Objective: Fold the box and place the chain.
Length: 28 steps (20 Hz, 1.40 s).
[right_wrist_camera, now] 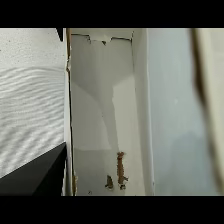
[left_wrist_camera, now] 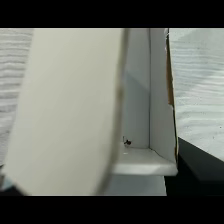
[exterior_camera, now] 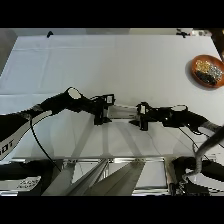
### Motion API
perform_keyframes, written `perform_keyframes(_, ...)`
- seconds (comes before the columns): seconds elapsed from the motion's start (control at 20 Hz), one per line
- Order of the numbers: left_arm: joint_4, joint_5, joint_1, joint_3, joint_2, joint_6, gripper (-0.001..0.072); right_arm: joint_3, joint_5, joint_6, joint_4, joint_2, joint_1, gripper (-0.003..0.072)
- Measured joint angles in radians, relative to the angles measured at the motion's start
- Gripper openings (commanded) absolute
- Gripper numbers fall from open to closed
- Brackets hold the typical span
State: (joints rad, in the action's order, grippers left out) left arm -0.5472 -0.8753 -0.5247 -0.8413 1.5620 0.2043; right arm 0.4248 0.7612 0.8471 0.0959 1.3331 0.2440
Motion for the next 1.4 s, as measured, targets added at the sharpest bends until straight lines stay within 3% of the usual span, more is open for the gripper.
perform_keyframes(0.05,0.000,0.000,0.000,0.000,0.000,0.000,0.0352,0.000,0.003,0.000,-0.003,0.000,0.000,0.0265)
perform_keyframes(0.1,0.000,0.000,0.000,0.000,0.000,0.000,0.0352,0.000,0.006,0.000,-0.004,0.000,0.000,0.0345)
perform_keyframes(0.2,-0.001,-0.001,0.000,0.000,0.000,0.000,0.0352,0.000,0.010,-0.001,-0.007,0.000,0.000,0.0679)
perform_keyframes(0.25,-0.001,-0.004,0.000,0.000,0.000,0.000,0.0352,0.001,0.008,-0.003,-0.014,0.000,-0.001,0.0706)
perform_keyframes(0.65,0.000,-0.001,0.000,0.001,0.000,-0.002,0.0352,0.001,0.009,-0.085,0.027,-0.068,-0.001,0.0706)
perform_keyframes(1.0,0.002,-0.004,-0.002,0.002,0.000,-0.002,0.0352,0.001,-0.057,-0.583,0.528,-0.264,0.000,0.0705)
perform_keyframes(1.4,0.000,0.000,-0.002,0.002,0.000,0.002,0.0352,0.001,-0.017,-0.957,0.877,-0.443,0.000,0.0702)
